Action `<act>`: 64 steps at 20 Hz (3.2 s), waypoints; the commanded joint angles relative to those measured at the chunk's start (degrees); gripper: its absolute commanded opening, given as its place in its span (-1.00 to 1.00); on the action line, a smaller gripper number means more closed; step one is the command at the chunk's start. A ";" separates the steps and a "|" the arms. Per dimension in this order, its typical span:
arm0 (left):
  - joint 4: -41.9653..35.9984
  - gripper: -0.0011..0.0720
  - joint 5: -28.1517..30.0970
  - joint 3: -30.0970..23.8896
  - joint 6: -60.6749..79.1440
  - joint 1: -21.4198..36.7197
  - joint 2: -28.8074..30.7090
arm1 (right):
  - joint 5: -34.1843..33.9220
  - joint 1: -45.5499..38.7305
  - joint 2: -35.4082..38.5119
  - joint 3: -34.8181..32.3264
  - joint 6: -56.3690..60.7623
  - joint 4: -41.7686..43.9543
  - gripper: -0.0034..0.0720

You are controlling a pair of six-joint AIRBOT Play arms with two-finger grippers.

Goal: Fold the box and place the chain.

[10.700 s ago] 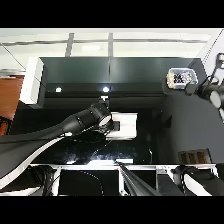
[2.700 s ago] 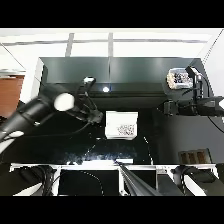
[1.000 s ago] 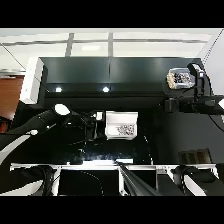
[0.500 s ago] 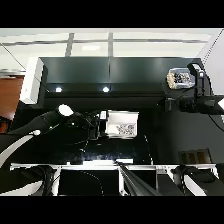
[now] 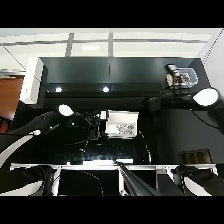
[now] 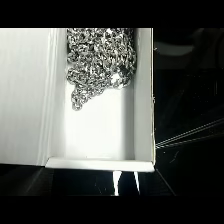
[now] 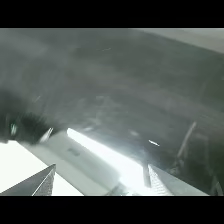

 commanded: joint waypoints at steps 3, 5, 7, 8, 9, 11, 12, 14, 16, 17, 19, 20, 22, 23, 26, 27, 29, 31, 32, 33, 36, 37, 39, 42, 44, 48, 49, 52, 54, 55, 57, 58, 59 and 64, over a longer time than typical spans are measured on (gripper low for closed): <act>0.02 0.03 0.11 0.04 0.02 -0.04 -0.04 | 5.90 6.62 -3.23 1.46 -26.84 3.34 0.96; 0.02 0.04 0.09 0.04 0.02 -0.04 -0.04 | 10.40 6.84 -2.82 2.69 -32.41 3.10 0.96; 0.02 0.04 0.09 0.04 0.02 -0.07 -0.04 | 10.16 6.86 -0.59 2.67 -33.20 1.97 0.96; 0.04 0.04 0.11 0.04 0.02 -0.07 -0.04 | 10.82 6.84 0.57 2.64 -33.51 1.42 0.96; 0.02 0.04 0.11 0.04 0.00 -0.07 -0.04 | 11.74 6.86 1.09 2.43 -33.48 0.61 0.96; 0.02 0.04 0.11 0.04 0.02 -0.07 -0.04 | 11.56 7.10 1.09 0.09 -33.64 0.90 0.96; 0.04 0.04 0.11 0.04 0.02 -0.07 -0.04 | 10.45 7.58 1.09 -1.33 -34.07 0.90 0.96; 0.22 0.04 0.20 0.04 0.02 -0.28 -0.04 | 6.69 8.76 1.05 -2.99 -34.25 2.60 0.96; 1.20 0.04 0.24 0.04 -0.07 -0.72 -0.04 | 5.25 10.36 1.03 -3.23 -34.97 3.76 0.96; 1.31 0.04 0.35 0.04 -0.11 -1.05 -0.04 | 5.97 10.88 1.03 -3.23 -35.52 3.56 0.96; 1.53 0.04 0.48 0.02 -0.17 -1.11 -0.04 | 6.64 11.43 1.01 -3.48 -36.28 3.32 0.96; 1.51 0.04 0.63 0.02 -0.37 -1.09 -0.04 | 6.60 11.45 1.01 -3.76 -36.30 3.30 0.96; 1.49 0.04 1.46 0.02 -1.16 -1.11 -0.04 | 6.73 11.50 1.01 -4.37 -36.28 1.90 0.96; 1.29 0.04 1.84 0.02 -1.40 -1.11 -0.04 | 6.69 11.50 1.01 -4.61 -36.28 0.94 0.96; 1.31 0.04 1.81 0.02 -1.40 -1.11 -0.04 | 6.29 11.50 0.96 -4.72 -36.28 -0.26 0.96; 1.31 0.04 1.81 0.02 -1.40 -1.11 -0.04 | 5.99 11.50 0.87 -4.72 -36.26 -0.55 0.95; 1.31 0.04 1.81 0.02 -1.40 -1.11 -0.04 | 4.66 11.50 0.72 -4.72 -36.26 -0.59 0.94; 1.31 0.04 1.81 0.02 -1.40 -1.11 -0.04 | 3.80 11.63 0.72 -4.72 -36.28 -0.55 0.67; 1.31 0.04 1.81 0.02 -1.40 -1.11 -0.04 | 3.85 11.87 0.72 -4.72 -36.28 -0.66 0.48; 1.31 0.04 1.81 0.02 -1.40 -1.11 -0.04 | 3.87 12.11 0.72 -4.72 -36.28 -0.66 0.48; 1.31 0.04 1.81 0.02 -1.40 -1.11 -0.04 | 3.87 13.60 0.72 -4.72 -36.28 -0.76 0.33; 1.31 0.04 1.81 0.02 -1.40 -1.11 -0.04 | 3.91 14.19 0.72 -4.72 -36.24 -0.79 -0.07; 1.31 0.04 1.81 0.02 -1.40 -1.11 -0.04 | 3.72 14.97 0.63 -4.72 -36.17 -0.79 -0.11; 1.31 0.04 1.81 0.02 -1.40 -1.11 -0.04 | 3.76 14.95 0.46 -4.72 -35.78 -1.09 -0.11; 1.31 0.04 1.81 0.02 -1.40 -1.11 -0.04 | 4.24 14.95 0.46 -4.72 -35.74 -1.46 -0.11; 1.31 0.04 1.81 0.02 -1.40 -1.11 -0.04 | 4.44 14.97 0.46 -4.72 -34.88 -1.84 -0.11; 1.31 0.04 1.81 0.02 -1.40 -1.11 -0.04 | 4.44 14.95 0.46 -4.74 -34.88 -1.84 -0.11; 1.31 0.04 1.81 0.02 -1.40 -1.11 -0.04 | 5.05 14.97 0.46 -5.42 -34.49 -1.81 -0.11; 1.31 0.04 1.81 0.02 -1.40 -1.11 -0.04 | 5.31 14.97 0.46 -5.55 -34.25 -1.81 -0.11; 1.31 0.04 1.81 0.02 -1.40 -1.11 -0.04 | 5.18 14.97 0.46 -5.55 -34.25 -1.84 -0.11; 1.31 0.04 1.81 0.02 -1.40 -1.11 -0.04 | 5.20 14.97 0.46 -5.55 -34.23 -1.84 -0.11; 1.31 0.04 1.81 0.02 -1.40 -1.11 -0.04 | 5.20 14.97 0.46 -5.55 -34.23 -1.84 -0.11; 1.31 0.04 1.81 0.02 -1.40 -1.11 -0.04 | 5.20 14.97 0.46 -5.55 -34.23 -1.84 -0.11; 1.31 0.04 1.81 0.02 -1.40 -1.11 -0.04 | 5.29 14.97 0.44 -5.55 -33.59 -1.86 -0.11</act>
